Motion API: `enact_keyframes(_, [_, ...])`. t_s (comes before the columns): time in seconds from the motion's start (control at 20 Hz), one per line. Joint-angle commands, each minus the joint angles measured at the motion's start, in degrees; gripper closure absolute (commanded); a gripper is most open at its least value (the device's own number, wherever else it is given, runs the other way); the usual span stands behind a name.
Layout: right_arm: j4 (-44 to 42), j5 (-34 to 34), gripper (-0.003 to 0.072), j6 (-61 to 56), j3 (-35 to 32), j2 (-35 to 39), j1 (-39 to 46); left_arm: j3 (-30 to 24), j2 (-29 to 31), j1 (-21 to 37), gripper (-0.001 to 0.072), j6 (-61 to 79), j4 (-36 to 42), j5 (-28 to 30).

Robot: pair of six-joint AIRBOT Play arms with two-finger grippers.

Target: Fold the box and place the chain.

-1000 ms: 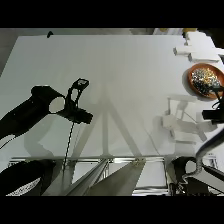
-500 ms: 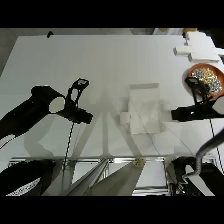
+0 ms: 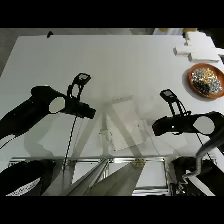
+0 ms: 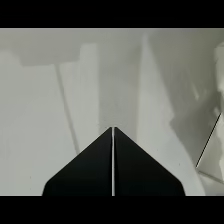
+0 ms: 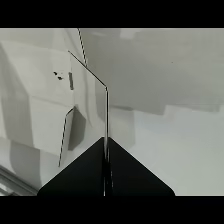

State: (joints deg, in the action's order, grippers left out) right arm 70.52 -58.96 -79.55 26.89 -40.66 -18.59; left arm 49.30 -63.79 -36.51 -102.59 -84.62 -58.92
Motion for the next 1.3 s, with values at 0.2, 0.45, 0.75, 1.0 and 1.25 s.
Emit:
enact_keyframes(0.2, [-0.3, 1.6, 0.0671, -1.0, -0.2, 0.2, -2.1, 0.0, 0.0, 4.3, 0.0303, 25.4, 15.9, 4.5])
enact_keyframes(0.45, [-0.3, 1.6, 0.0671, -1.0, -0.2, 0.2, -2.1, -0.3, -2.0, 15.7, 0.0208, 49.4, 41.4, -6.6])
enact_keyframes(0.75, [-0.5, 1.6, 0.0671, -1.6, -0.2, 0.2, -2.1, -1.9, -13.4, 10.9, 0.0207, 62.6, 49.8, -6.4])
enact_keyframes(1.0, [-0.5, 1.6, 0.0671, -1.6, -0.2, 0.2, -2.1, -1.9, -21.1, 7.8, 0.02, 65.1, 53.8, -1.7])
enact_keyframes(1.25, [-0.5, 1.4, 0.0671, -1.6, -0.2, 0.2, -2.1, -1.8, -21.3, 8.9, 0.0201, 66.6, 56.0, -5.7])
